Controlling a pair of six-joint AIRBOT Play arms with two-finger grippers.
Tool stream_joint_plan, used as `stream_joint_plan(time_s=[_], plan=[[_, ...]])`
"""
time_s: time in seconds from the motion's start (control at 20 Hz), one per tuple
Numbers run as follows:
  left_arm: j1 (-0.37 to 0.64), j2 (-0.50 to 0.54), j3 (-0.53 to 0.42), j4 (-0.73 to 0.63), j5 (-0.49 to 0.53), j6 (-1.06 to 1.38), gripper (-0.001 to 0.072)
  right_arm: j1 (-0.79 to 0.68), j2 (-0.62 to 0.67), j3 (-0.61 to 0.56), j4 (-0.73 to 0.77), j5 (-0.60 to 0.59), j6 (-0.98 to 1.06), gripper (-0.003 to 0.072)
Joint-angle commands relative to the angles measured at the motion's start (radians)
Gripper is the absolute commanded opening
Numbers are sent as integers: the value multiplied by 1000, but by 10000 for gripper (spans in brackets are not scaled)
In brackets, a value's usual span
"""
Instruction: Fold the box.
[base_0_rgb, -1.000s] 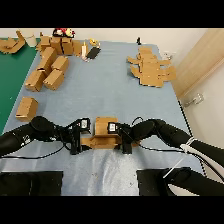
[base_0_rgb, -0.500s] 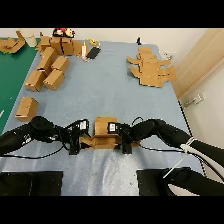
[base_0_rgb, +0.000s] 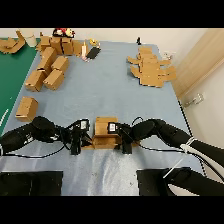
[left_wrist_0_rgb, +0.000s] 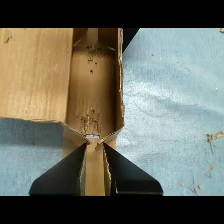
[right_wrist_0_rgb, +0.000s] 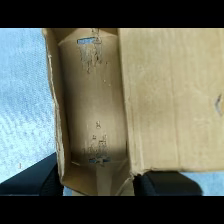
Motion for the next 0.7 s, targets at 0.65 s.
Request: stream_joint_plan(time_s=[0.65], plan=[[-50, -36, 1, -102, 70, 68, 12, 0, -1, 0, 0, 0, 0, 416]])
